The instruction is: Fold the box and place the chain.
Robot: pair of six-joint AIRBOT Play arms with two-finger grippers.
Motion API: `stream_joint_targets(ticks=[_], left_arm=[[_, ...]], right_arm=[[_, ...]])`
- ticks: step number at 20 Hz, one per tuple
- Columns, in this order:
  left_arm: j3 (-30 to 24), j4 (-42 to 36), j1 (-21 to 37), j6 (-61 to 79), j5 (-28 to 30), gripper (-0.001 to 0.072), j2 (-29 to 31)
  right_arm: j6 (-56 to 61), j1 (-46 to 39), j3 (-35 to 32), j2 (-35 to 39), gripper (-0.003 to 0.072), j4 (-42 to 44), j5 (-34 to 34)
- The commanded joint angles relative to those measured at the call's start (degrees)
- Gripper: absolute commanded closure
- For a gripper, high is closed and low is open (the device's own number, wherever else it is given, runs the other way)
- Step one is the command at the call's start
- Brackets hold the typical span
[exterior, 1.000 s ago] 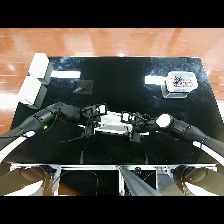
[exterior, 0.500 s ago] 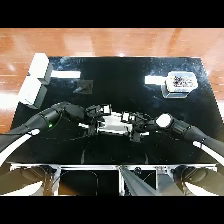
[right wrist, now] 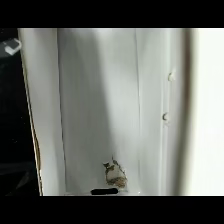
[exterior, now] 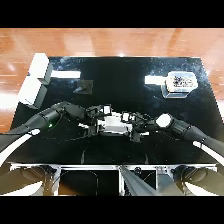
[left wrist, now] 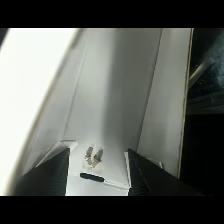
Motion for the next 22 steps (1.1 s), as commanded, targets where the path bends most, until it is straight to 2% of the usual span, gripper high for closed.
stream_joint_targets(ticks=[1,2,5,9,16,22], left_arm=[[0.2,0.1,0.0,0.0,0.5,0.0316,0.0],[0.3,0.1,0.0,0.0,0.5,0.0389,0.1],[0.6,1.6,0.5,-1.1,0.6,0.0686,0.7],[0.6,3.5,4.6,-9.2,0.5,0.0688,2.9],[0.6,3.6,14.4,-15.1,3.8,0.0689,11.2],[0.0,3.6,29.2,-32.7,13.0,0.0689,12.1]], right_arm=[[0.1,0.0,0.0,0.0,0.0137,0.0,0.0],[0.1,0.0,0.0,0.0,0.0137,0.0,0.0],[0.0,0.0,0.0,0.0,0.0137,0.0,0.0],[0.0,0.0,0.0,0.0,0.0137,0.0,0.0],[0.0,0.0,0.0,0.0,0.0137,0.0,0.0],[0.0,0.0,0.0,0.0,0.0139,0.0,0.0]])
